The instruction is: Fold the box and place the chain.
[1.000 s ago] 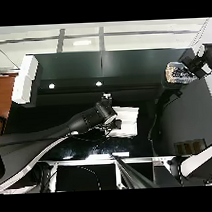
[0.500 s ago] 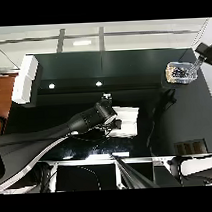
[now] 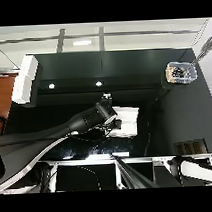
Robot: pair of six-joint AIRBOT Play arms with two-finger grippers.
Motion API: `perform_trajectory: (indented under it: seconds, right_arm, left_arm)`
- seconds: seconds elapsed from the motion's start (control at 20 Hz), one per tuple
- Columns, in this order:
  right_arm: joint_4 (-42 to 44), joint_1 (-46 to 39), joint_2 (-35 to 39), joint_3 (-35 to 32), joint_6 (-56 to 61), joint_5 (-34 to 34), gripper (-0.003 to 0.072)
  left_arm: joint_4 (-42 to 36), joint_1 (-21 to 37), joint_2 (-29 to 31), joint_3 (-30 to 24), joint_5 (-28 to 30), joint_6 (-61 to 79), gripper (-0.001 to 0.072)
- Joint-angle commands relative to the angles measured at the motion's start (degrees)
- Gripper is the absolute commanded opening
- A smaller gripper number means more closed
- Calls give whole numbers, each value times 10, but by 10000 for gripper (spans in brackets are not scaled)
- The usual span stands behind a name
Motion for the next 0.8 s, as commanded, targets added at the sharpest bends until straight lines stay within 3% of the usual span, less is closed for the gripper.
perform_trajectory:
  seconds: [0.0,0.45,0.75]
  right_arm:
    - [76,0,70,0,-56,-8,9]
    - [189,5,175,-1,-84,50,9]
    - [186,91,256,-74,-102,95,9]
  left_arm:
    - [0,0,0,0,0,0,27]
    - [0,0,0,0,1,0,27]
    - [0,0,0,0,0,0,27]
